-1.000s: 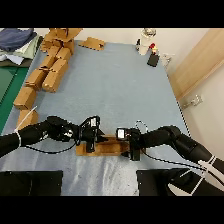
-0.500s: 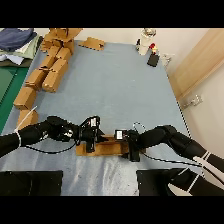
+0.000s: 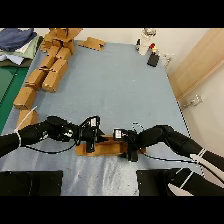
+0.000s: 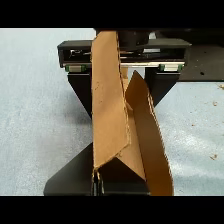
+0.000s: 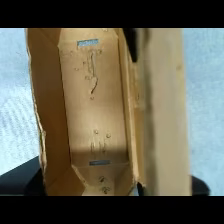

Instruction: Fold the box.

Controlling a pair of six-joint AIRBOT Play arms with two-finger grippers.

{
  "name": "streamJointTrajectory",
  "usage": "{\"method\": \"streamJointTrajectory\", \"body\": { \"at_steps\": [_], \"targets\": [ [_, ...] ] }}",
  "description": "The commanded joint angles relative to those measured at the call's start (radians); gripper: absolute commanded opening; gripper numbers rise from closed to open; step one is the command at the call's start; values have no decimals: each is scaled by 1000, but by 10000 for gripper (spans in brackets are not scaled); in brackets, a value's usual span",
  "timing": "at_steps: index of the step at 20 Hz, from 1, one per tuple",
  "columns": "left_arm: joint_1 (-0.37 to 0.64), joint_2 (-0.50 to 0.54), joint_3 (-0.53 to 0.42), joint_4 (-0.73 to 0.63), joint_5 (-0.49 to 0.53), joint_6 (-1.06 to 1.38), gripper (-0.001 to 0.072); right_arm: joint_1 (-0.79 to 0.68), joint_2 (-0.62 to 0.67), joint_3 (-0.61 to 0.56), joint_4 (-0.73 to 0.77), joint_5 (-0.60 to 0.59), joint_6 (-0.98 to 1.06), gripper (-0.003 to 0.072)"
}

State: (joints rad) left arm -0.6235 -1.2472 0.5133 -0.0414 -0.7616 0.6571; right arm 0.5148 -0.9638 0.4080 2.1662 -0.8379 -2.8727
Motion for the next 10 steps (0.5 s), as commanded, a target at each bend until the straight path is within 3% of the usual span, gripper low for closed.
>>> {"method": "streamJointTrajectory", "body": {
  "at_steps": [1, 4, 6, 10],
  "targets": [
    [0, 0, 1, 0, 0, 0, 12, -15, -3, 0, 16, -1, 0, 613],
    [0, 0, 1, 0, 0, 0, 12, -19, -3, 0, 9, -2, -1, 607],
    [0, 0, 1, 0, 0, 0, 13, -19, -3, 0, 7, -5, -18, 546],
    [0, 0, 1, 0, 0, 0, 12, -19, -3, -8, 7, -10, -33, 537]
  ]
}}
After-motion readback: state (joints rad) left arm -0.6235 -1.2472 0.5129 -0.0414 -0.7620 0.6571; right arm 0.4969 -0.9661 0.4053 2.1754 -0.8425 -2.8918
